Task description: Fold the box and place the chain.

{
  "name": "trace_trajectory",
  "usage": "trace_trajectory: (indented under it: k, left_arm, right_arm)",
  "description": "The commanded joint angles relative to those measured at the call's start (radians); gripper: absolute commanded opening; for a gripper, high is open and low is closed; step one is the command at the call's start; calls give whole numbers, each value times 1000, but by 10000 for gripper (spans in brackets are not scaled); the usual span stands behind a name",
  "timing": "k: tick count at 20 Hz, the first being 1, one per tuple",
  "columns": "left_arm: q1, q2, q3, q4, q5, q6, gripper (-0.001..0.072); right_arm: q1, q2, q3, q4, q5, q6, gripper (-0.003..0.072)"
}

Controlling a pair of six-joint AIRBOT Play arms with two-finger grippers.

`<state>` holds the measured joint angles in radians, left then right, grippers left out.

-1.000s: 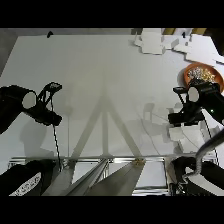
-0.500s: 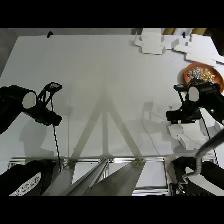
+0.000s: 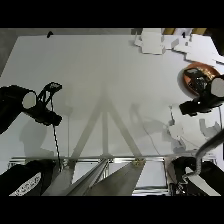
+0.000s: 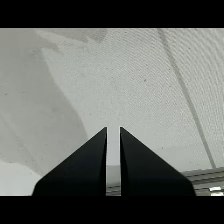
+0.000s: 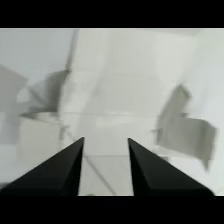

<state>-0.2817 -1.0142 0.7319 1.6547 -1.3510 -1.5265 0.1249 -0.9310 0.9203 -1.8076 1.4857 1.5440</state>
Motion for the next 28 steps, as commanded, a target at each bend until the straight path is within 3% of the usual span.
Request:
trace_trajectory:
  k: [1, 3, 10, 19, 25, 27, 28]
  left_arm:
    - [1, 0, 0, 0, 0, 0, 89]
    - [1, 0, 0, 0, 0, 0, 89]
    - [1, 0, 0, 0, 0, 0, 89]
    - [1, 0, 0, 0, 0, 0, 89]
    - [1, 0, 0, 0, 0, 0, 89]
    - [1, 0, 0, 0, 0, 0, 89]
    - [1, 0, 0, 0, 0, 0, 89]
  right_arm:
    - [-71, 33, 24, -128, -48, -17, 388]
    - [-163, 2, 23, -130, -92, -63, 413]
    - [-424, -190, 20, -124, -41, -69, 414]
    - [-503, -367, 15, -136, -5, -102, 406]
    - [-589, -403, -26, -188, -52, -55, 402]
    - [-594, -403, -26, -185, -81, -48, 369]
    - [-593, -403, -26, -175, -93, -47, 300]
